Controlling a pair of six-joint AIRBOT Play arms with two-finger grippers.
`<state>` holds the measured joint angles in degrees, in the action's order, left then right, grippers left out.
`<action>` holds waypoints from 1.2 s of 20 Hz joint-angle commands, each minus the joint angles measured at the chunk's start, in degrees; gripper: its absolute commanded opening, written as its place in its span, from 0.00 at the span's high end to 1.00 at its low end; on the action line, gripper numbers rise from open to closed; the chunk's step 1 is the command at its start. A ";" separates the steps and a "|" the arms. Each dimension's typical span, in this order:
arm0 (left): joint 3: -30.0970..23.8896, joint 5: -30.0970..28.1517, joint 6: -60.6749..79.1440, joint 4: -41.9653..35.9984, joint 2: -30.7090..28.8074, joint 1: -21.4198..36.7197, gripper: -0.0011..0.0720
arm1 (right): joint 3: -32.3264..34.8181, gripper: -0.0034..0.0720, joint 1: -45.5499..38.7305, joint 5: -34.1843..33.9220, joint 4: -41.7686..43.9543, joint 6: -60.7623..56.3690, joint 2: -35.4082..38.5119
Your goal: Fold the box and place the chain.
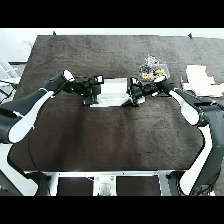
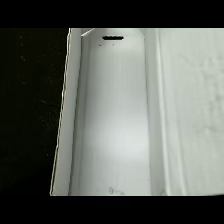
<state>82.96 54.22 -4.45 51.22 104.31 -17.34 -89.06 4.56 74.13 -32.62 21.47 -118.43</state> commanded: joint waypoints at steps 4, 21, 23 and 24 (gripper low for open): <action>0.04 -1.22 -0.15 2.69 0.04 -1.53 0.26 | -0.02 0.28 0.02 0.02 0.02 -0.02 0.00; 0.04 -3.56 0.00 0.55 0.79 -4.39 0.51 | -0.02 0.28 0.02 0.02 0.00 -0.02 0.00; 0.04 -3.93 0.00 0.37 1.18 -4.39 0.51 | -0.02 0.28 0.02 0.02 0.00 -0.02 0.00; 0.02 -4.28 0.02 -0.63 1.25 -4.37 0.51 | -0.02 0.28 0.02 0.02 0.00 -0.02 0.00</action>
<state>82.96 51.03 -4.43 52.01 105.16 -21.43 -89.06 4.54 74.17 -32.71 21.52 -118.43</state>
